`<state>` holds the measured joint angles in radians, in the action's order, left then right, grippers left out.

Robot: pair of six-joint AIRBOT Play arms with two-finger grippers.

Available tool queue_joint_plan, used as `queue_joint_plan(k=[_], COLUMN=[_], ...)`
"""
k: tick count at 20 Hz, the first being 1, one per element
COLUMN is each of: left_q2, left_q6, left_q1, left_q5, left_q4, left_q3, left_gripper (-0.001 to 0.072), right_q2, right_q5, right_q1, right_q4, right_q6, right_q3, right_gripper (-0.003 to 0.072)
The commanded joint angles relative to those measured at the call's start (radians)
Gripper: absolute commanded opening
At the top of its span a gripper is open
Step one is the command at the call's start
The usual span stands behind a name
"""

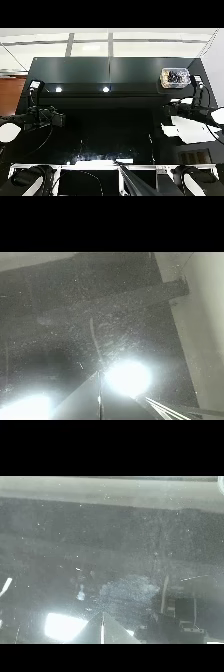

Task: Fold the box and place the chain.

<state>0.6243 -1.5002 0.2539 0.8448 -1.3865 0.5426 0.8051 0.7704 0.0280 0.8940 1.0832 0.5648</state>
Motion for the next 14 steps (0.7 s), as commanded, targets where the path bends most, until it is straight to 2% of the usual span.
queue_joint_plan(k=[1,11,13,14], left_q2=[0.0,0.0,0.0,0.001], left_q6=[0.0,0.0,0.0,0.0], left_q1=[0.0,0.0,0.0,0.0], left_q5=[0.0,-0.004,-0.068,-0.15], left_q4=[0.0,0.005,0.015,0.019], left_q3=[0.0,0.0,0.0,0.0], left_gripper=[0.0033,0.0033,0.0033,0.0033], right_q2=[-0.001,-0.001,-0.001,-0.001], right_q5=[0.0,-0.001,-0.026,-0.085], right_q1=[-0.001,-0.001,-0.001,-0.001], right_q4=[0.0,-0.002,-0.005,-0.007], right_q6=[0.0,0.0,0.0,0.0], right_q3=[0.0,0.0,0.0,0.0], right_gripper=[0.0016,0.0016,0.0016,0.0017])
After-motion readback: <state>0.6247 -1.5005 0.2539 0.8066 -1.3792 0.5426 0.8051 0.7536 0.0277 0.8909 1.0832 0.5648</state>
